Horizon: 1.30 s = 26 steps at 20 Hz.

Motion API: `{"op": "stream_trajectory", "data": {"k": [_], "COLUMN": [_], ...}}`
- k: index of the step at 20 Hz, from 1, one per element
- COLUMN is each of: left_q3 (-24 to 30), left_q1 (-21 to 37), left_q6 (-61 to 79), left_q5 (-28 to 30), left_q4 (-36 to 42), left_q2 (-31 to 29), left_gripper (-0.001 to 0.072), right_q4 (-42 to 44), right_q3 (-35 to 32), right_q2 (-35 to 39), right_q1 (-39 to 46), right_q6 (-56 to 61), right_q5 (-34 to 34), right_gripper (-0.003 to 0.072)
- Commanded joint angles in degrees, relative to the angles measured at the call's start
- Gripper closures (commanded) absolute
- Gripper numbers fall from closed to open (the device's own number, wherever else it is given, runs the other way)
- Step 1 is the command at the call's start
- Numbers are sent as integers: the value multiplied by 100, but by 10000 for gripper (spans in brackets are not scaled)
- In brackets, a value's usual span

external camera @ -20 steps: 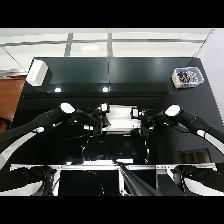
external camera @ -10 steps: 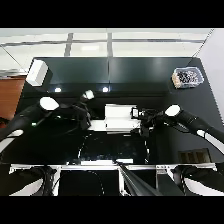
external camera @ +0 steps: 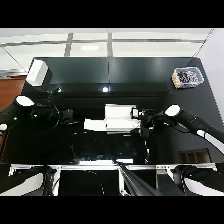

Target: Fold the box and place the chain.

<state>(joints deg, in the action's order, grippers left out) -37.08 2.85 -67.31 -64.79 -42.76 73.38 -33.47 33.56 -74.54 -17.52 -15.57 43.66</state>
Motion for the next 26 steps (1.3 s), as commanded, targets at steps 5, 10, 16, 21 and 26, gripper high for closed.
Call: {"op": "stream_trajectory", "data": {"k": [5, 10, 16, 21, 26], "left_q3": [44, 9, -2, -109, -636], "left_q1": [-841, -1027, -1191, -1191, -1700], "left_q6": [-85, 824, 1209, 1464, 1113], "left_q5": [-2, -120, -107, -175, -55], "left_q4": [855, 1193, 1451, 1856, 1445], "left_q2": [863, 863, 863, 863, 861], "left_gripper": [681, 681, 674, 62, 79], "right_q4": [0, 0, 0, 0, 0], "right_q3": [4, 4, 4, 4, 4], "right_q2": [0, 0, 0, 0, 0], "right_q1": [0, 0, 0, 0, 0], "right_q6": [2, 2, 2, 2, 2], "right_q5": [2, 2, 2, 2, 2], "right_gripper": [497, 496, 497, 496, 497]}}
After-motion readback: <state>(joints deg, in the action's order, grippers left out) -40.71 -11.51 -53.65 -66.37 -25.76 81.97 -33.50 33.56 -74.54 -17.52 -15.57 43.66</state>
